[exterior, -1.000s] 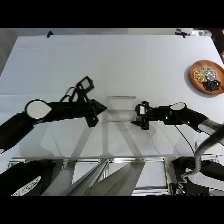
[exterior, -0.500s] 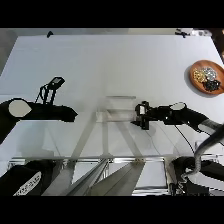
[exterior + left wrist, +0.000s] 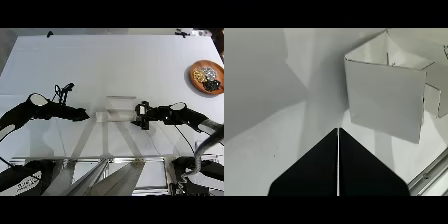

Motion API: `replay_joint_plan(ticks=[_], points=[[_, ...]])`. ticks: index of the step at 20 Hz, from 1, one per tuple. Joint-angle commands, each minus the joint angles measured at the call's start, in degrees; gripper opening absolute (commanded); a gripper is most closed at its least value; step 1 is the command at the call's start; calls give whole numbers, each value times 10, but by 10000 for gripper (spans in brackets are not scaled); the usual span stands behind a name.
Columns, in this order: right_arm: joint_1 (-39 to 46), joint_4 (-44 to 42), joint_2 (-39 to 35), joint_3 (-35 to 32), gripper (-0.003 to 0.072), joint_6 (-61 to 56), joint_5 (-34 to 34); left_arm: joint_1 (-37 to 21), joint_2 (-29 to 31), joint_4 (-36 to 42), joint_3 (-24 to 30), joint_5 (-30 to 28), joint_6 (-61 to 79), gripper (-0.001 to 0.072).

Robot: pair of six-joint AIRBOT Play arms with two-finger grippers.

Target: Fold the box and place the chain.

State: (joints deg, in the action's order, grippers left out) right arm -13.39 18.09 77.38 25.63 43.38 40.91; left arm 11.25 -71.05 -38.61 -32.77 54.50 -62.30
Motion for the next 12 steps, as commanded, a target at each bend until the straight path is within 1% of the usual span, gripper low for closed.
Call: replay_joint_plan(ticks=[1, 4, 9, 12], points=[[0, 0, 0, 0, 422, 0, 0, -1, -28, 39, 0, -10, 25, 8], [0, 0, 0, 0, 422, 0, 0, 11, -37, 39, 0, -4, 30, 7], [0, 0, 0, 0, 422, 0, 0, 49, -55, 50, 0, -60, 22, 7], [0, 0, 0, 0, 422, 0, 0, 53, -56, 51, 0, -76, 18, 6]])
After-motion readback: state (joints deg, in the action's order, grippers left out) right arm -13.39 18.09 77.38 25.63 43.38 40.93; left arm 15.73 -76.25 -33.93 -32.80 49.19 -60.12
